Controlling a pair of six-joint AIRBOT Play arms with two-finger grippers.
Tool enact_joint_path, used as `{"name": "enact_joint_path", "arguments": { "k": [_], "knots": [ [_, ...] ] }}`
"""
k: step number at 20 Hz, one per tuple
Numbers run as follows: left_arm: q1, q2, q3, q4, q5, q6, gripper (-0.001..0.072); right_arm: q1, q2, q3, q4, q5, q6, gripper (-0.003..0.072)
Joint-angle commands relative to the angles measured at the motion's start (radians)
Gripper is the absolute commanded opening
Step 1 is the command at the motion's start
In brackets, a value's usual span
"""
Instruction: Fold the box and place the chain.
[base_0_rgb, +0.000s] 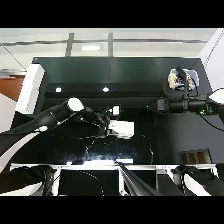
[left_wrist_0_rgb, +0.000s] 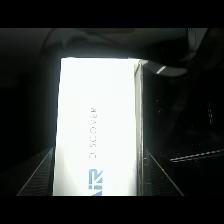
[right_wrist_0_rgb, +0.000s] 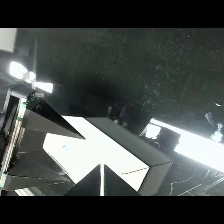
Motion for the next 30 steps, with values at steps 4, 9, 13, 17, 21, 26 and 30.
{"name": "enact_joint_path", "arguments": {
  "k": [4, 9, 13, 17, 21, 26, 30],
  "knots": [
    [-0.002, -0.018, 0.001, 0.002, 0.023, 0.0, 0.0701, 0.0, 0.001, 0.0, 0.0, 0.0, 0.0, 0.0032],
    [-0.011, -0.042, 0.001, 0.003, 0.067, 0.0, 0.0701, 0.0, 0.001, 0.0, 0.0, -0.001, 0.0, 0.0032],
    [-0.045, -0.068, 0.001, 0.036, 0.086, -0.012, 0.07, 0.0, 0.001, 0.0, 0.0, -0.002, 0.0, 0.0032],
    [-0.058, -0.069, 0.002, 0.06, 0.086, -0.032, 0.0478, -0.001, 0.001, 0.0, 0.0, -0.002, 0.0, 0.0032],
    [0.053, -0.002, 0.027, 0.335, 0.008, -0.364, 0.0275, -0.026, 0.002, 0.031, 0.0, -0.004, -0.001, 0.0032],
    [0.379, 0.124, 0.082, 0.512, -0.266, -0.626, 0.0134, -0.094, 0.002, 0.08, 0.0, -0.016, -0.021, 0.0032],
    [0.687, 0.264, 0.073, 0.542, -0.372, -0.809, 0.0127, -0.103, 0.002, 0.08, -0.023, -0.015, -0.041, 0.0032]
  ]
}}
